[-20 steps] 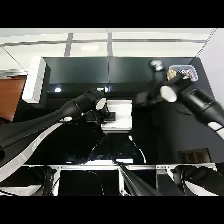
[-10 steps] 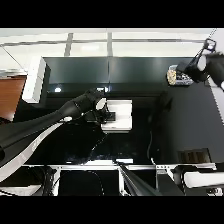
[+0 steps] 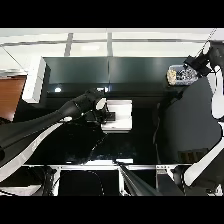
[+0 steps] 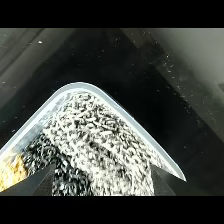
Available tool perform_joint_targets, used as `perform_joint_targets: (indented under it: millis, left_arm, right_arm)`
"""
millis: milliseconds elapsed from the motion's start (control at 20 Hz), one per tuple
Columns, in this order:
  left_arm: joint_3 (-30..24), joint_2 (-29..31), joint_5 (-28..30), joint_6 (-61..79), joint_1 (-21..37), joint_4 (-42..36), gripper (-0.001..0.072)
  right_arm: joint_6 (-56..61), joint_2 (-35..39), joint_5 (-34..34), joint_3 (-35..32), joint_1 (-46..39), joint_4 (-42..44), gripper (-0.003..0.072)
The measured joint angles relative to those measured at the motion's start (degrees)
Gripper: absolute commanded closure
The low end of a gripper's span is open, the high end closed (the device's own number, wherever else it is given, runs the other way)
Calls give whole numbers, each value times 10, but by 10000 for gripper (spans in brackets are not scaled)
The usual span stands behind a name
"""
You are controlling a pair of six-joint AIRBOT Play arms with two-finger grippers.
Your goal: Fold the box and place the chain.
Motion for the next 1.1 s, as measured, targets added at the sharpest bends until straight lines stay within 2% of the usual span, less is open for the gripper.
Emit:
perform_joint_targets:
  millis: [50, 100, 200, 250, 350, 500, 700, 900, 1100]
  left_arm:
    - [0, 0, 0, 0, 0, 0, 685]
    - [0, 0, 0, 0, 0, 0, 685]
    - [0, 0, 0, 0, 0, 0, 685]
    - [0, 0, 0, 0, 0, 0, 685]
    - [0, 0, 0, 0, 0, 0, 685]
    - [0, 0, -6, 0, 0, 0, 685]
    - [0, 0, -13, 0, 0, 0, 685]
    - [0, 0, -13, 0, 0, 0, 685]
    - [0, 0, -14, 0, 0, 0, 685]
  right_arm:
    - [0, -9, -1, 5, -2, 1, 59]
    - [2, -16, -3, 9, -2, 3, 153]
    - [3, -29, -8, 13, -4, 5, 156]
    - [3, -33, -10, 14, -4, 6, 189]
    - [2, -39, -13, 15, -5, 4, 657]
    - [-24, -34, -4, 16, -7, 14, 674]
    - [-107, 24, 9, 16, -5, 18, 678]
    - [-233, 147, 43, -20, 10, 28, 678]
    - [-313, 319, 60, -101, 19, 80, 677]
